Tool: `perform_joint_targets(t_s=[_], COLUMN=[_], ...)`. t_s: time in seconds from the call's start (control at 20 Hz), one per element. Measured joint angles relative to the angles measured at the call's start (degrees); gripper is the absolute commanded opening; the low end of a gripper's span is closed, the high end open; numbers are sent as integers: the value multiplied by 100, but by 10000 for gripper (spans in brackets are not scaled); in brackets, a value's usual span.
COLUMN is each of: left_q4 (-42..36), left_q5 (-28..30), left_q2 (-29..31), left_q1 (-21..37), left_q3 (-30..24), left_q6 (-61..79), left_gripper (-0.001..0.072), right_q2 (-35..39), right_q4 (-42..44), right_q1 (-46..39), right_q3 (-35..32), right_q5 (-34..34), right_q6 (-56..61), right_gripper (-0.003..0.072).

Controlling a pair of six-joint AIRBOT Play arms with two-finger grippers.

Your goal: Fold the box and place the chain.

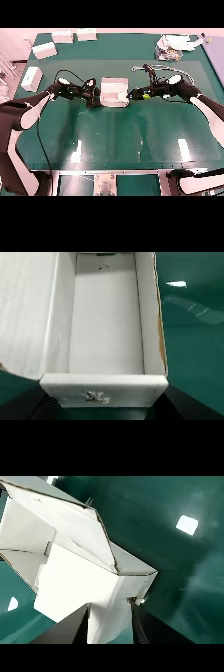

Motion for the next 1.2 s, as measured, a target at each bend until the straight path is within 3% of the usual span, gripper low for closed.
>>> perform_joint_targets(t_s=[0.35,0.75,1.2], left_q4=[0,0,0], left_q5=[-2,-4,-7], left_q2=[2,0,0], left_q1=[4,2,-2], left_q3=[0,0,0], left_q6=[-2,-2,2], left_gripper=[468,468,468], right_q2=[0,0,-4], right_q4=[-367,-1692,-3759], right_q1=[348,804,1495], right_q3=[140,551,914], right_q5=[-203,-260,-68], right_q6=[522,1845,3943], right_gripper=[337,336,337])
